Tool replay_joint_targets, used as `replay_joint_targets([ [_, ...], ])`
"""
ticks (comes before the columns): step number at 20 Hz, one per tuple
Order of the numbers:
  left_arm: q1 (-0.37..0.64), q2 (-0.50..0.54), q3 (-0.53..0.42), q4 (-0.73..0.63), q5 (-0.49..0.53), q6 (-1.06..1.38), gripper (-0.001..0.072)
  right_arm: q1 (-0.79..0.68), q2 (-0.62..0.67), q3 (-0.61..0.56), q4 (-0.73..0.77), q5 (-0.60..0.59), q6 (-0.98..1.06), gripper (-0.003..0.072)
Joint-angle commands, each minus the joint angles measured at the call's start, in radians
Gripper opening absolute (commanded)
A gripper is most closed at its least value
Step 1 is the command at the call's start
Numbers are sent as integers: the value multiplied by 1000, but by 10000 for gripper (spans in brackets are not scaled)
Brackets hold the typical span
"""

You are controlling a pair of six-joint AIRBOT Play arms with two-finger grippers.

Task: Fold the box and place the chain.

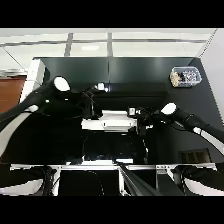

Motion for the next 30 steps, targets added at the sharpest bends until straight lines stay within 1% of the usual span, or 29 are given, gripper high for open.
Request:
replay_joint_targets([
  [1,70,81,8,122,-216,-315,695,1,-1,-1,-3,5,0,407],
  [2,80,80,5,102,-315,-423,636,1,-1,-1,-3,5,0,407],
  [3,82,75,-6,68,-387,-492,487,1,-1,-1,-3,5,0,406],
  [4,77,70,-29,-2,-441,-501,257,1,-1,-1,-3,5,0,406],
  [5,69,68,-59,-98,-457,-458,34,1,-1,0,-3,5,0,406],
  [6,60,67,-87,-196,-440,-397,25,1,-1,-1,-3,4,0,406],
  [7,48,67,-106,-287,-400,-340,25,1,-1,-1,-3,5,0,404],
  [8,38,66,-113,-365,-333,-306,25,1,-1,-1,-3,5,0,254],
  [9,32,66,-112,-425,-251,-289,25,1,-1,-1,-3,5,0,182],
  [11,26,61,-112,-533,-40,-274,25,1,-1,-1,-3,5,0,181],
  [12,19,55,-112,-549,48,-274,25,1,-1,0,-3,5,0,181],
  [13,10,44,-112,-534,128,-274,25,1,-1,0,-3,5,0,181],
  [14,3,31,-112,-495,180,-275,25,1,-1,-1,-3,8,2,182],
  [15,-2,11,-112,-450,203,-280,25,1,-1,0,-2,10,2,181],
  [17,-10,-31,-112,-408,200,-280,25,1,-1,-1,-2,10,1,181],
  [19,-24,-69,-112,-400,192,-282,25,1,-1,0,-2,10,1,181],
  [20,-32,-85,-112,-395,196,-307,24,1,-1,-1,-2,10,1,181],
  [22,-40,-125,-112,-387,201,-443,24,1,-1,-1,-2,10,1,181],
  [24,-44,-135,-112,-352,201,-439,24,1,-1,-1,-2,10,1,181],
  [26,-27,-107,-109,-319,197,-440,24,1,-1,0,-2,10,1,181],
  [27,-4,-77,-106,-311,179,-440,24,1,-1,-1,-2,10,1,181],
  [30,89,62,-111,-301,100,-440,24,1,-1,-1,-2,10,1,181],
])
